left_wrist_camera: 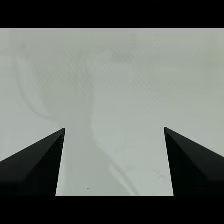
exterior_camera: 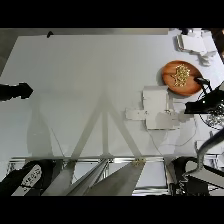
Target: Fold the box and place the chain.
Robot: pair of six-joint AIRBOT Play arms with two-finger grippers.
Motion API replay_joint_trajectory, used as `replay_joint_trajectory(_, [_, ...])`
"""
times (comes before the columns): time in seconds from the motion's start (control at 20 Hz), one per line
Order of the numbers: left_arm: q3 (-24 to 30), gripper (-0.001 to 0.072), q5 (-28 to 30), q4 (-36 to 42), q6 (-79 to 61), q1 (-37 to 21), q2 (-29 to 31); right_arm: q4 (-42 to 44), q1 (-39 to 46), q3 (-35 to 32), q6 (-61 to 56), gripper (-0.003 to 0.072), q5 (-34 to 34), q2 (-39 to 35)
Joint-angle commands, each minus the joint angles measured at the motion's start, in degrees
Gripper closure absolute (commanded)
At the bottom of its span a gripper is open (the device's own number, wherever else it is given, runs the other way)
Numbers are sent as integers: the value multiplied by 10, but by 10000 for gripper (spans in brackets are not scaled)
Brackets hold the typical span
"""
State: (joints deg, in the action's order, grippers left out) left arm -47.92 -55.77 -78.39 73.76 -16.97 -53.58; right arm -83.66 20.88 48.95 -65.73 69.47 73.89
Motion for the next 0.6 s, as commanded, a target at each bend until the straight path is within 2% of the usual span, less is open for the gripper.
replay_joint_trajectory(0.0, [-1, 17, 0, 0, 0, 0, 0, -1, 0, -3, 12, 333, -10, -6])
replay_joint_trajectory(0.35, [-1, 17, 0, 0, 0, 0, 0, -9, 0, 36, -2, 335, -35, -24])
replay_joint_trajectory(0.55, [-1, 17, 0, 0, 0, 0, 0, -58, 12, 36, -37, 333, -44, -20])
